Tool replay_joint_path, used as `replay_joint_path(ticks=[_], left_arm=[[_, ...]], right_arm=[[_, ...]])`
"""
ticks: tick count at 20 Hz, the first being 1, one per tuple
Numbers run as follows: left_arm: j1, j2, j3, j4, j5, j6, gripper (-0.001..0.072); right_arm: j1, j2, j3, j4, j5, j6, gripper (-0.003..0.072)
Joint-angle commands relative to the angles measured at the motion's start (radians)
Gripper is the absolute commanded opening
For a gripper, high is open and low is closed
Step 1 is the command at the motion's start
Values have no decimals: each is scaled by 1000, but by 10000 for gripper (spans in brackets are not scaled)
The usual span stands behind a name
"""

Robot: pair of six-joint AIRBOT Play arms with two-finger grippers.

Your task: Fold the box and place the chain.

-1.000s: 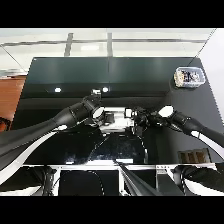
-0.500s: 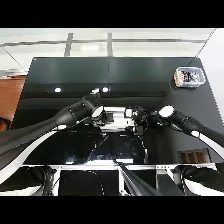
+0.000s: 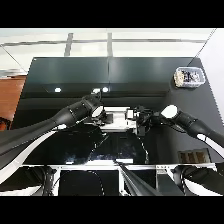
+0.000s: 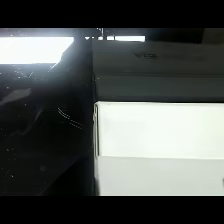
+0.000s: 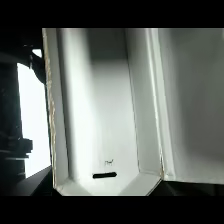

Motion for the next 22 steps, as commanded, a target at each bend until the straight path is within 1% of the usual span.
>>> replay_joint_path(ticks=[1, 4, 5, 6, 7, 8, 9, 10, 12, 16, 21, 22], left_arm=[[0, 0, 1, -8, -12, 51, 24], [0, 0, 1, -8, -21, 52, 25], [0, 0, 1, -8, -20, 52, 25], [0, 0, 1, -8, -20, 52, 25], [0, 0, 1, -8, -20, 52, 25], [0, 0, 1, -8, -20, 51, 26], [0, 0, 1, -8, -20, 51, 26], [0, 0, 1, -8, -20, 51, 26], [0, 0, 1, -8, -20, 51, 26], [0, 0, 1, -8, -20, 51, 26], [0, 0, 1, -22, -15, 51, 26], [0, 0, 1, -22, -15, 51, 26]], right_arm=[[0, 33, 1, -128, 63, 37, 697], [1, 33, 1, -124, 59, 36, 696], [1, 33, 1, -124, 56, 36, 655], [1, 33, 1, -124, 56, 36, 596], [1, 33, 1, -124, 56, 36, 492], [1, 33, 1, -121, 60, 37, 295], [1, 33, 1, -120, 59, 37, 286], [1, 33, 1, -116, 58, 37, 227], [1, 32, 0, -87, 45, 37, 228], [1, 8, -2, 81, 26, 37, 230], [1, -24, -2, 163, 26, 37, 230], [1, -31, -2, 189, 26, 37, 281]])
